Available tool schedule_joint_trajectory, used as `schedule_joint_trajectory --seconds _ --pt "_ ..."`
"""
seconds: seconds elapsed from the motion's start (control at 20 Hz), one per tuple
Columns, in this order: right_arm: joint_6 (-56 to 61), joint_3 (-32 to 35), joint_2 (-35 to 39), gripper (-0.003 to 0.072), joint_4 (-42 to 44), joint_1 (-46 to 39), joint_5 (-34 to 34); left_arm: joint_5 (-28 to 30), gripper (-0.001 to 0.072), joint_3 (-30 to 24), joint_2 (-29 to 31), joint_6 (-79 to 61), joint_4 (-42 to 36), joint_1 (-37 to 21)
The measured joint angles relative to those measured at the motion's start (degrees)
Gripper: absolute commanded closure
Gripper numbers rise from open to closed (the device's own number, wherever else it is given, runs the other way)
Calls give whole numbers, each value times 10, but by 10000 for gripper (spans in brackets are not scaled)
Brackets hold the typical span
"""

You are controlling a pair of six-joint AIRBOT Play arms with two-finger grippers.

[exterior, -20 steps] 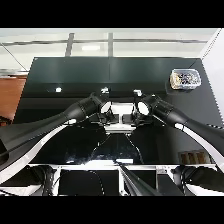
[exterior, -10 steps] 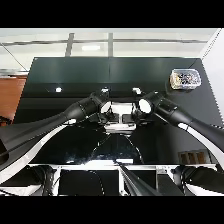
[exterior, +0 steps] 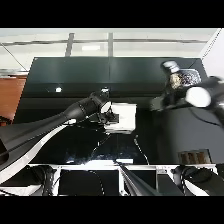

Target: Fold the box and place the chain.

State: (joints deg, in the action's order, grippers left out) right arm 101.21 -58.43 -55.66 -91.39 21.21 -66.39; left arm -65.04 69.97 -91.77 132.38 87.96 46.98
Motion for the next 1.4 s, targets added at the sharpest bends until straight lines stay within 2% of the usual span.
schedule_joint_trajectory --seconds 0.1,0.25,0.3,0.35,0.45,0.5,0.55,0.6,0.7,0.9,0.95,1.1,1.4 --pt "-29 6 17 343 -49 -68 60 0 677 0 0 0 0 0" --pt "-31 18 -3 338 -86 -183 205 0 677 0 0 0 0 0" --pt "-8 19 -24 113 -82 -222 252 0 678 0 0 0 0 0" --pt "15 16 -49 -15 -67 -254 284 0 677 0 0 0 0 0" --pt "37 -7 -121 -10 -5 -303 310 0 677 0 0 0 0 0" --pt "26 -28 -158 -9 34 -318 309 0 677 0 0 0 0 0" --pt "9 -58 -199 39 74 -331 296 2 677 0 0 0 0 -1" --pt "1 -92 -237 128 110 -341 278 4 678 0 0 0 0 -1" --pt "3 -179 -312 152 173 -355 228 10 678 0 0 0 0 -2" --pt "59 -354 -440 137 225 -365 95 13 677 0 0 0 0 -2" --pt "77 -380 -460 -18 226 -367 66 14 677 0 0 0 0 -2" --pt "105 -425 -500 -18 238 -368 10 14 677 0 0 0 0 -2" --pt "138 -448 -529 -10 248 -370 -18 15 677 0 0 0 0 -2"
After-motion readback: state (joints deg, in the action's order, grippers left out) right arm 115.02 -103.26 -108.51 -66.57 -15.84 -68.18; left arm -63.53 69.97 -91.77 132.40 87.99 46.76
